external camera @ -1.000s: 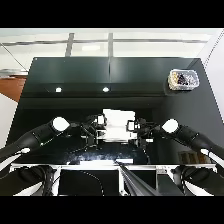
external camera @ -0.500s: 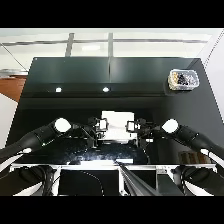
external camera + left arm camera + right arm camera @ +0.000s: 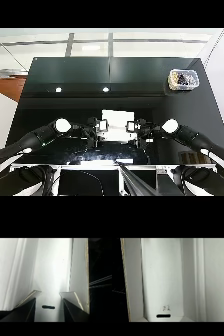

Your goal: Fold the box and place the chain.

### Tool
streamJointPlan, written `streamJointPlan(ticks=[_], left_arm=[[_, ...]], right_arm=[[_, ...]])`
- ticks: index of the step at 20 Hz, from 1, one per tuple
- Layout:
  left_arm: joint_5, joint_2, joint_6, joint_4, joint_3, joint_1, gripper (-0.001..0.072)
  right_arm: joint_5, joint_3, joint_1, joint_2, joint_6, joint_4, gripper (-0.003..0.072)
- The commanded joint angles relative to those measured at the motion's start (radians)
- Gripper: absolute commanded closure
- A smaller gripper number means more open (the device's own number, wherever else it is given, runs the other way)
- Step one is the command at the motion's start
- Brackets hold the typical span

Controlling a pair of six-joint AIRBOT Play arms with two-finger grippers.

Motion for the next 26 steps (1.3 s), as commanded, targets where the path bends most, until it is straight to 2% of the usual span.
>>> streamJointPlan(ticks=[1, 2, 3, 4, 7, 10, 13, 14, 17, 18, 19, 20, 22, 24, 26], left_arm=[[-0.002, 0.002, -0.005, -0.003, 0.0, 0.0, 0.0347], [-0.005, 0.012, -0.031, 0.01, 0.0, 0.005, 0.0519], [-0.005, 0.035, -0.086, 0.038, 0.0, 0.014, 0.0567], [-0.008, 0.072, -0.17, 0.081, 0.0, 0.034, 0.0659], [-0.07, 0.208, -0.417, 0.269, 0.0, 0.143, 0.0677], [-0.154, 0.34, -0.84, 0.463, 0.0, 0.32, 0.0676], [-0.297, 0.397, -0.929, 0.482, 0.0, 0.489, 0.0676], [-0.316, 0.394, -0.941, 0.481, -0.003, 0.536, 0.0677], [-0.283, 0.356, -1.241, 0.467, -0.048, 0.637, 0.0671], [-0.281, 0.337, -1.243, 0.457, -0.064, 0.645, 0.06], [-0.291, 0.315, -1.247, 0.447, -0.075, 0.644, 0.0569], [-0.313, 0.283, -1.269, 0.406, -0.081, 0.644, 0.0571], [-0.359, 0.196, -1.311, 0.282, -0.082, 0.644, 0.0663], [-0.388, 0.081, -1.285, 0.158, -0.081, 0.644, 0.065], [-0.417, -0.026, -1.139, 0.055, -0.08, 0.643, 0.0677]], right_arm=[[-0.003, 0.0, 0.0, 0.0, 0.0, 0.001, 0.0154], [-0.004, 0.0, 0.0, 0.0, 0.0, 0.001, 0.0154], [-0.004, 0.0, 0.0, 0.0, 0.0, 0.001, 0.0154], [-0.006, 0.0, 0.0, 0.0, 0.0, 0.0, 0.0155], [-0.01, 0.0, 0.0, 0.0, 0.0, 0.001, 0.0154], [-0.01, 0.0, 0.0, 0.0, 0.0, 0.0, 0.0154], [-0.01, 0.0, 0.0, 0.0, 0.0, 0.0, 0.0154], [-0.01, 0.0, 0.0, 0.0, 0.0, 0.0, 0.0154], [-0.01, 0.0, 0.0, 0.0, 0.0, 0.0, 0.0154], [-0.01, 0.0, 0.0, 0.0, 0.0, 0.001, 0.0154], [-0.01, 0.0, 0.0, 0.0, 0.0, 0.0, 0.0154], [-0.009, 0.0, 0.0, 0.0, 0.0, 0.0, 0.0154], [-0.009, 0.0, 0.0, 0.0, 0.0, 0.001, 0.0154], [-0.01, 0.0, 0.0, 0.0, 0.0, 0.0, 0.0154], [-0.009, 0.0, 0.0, 0.0, 0.0, 0.001, 0.0154]])
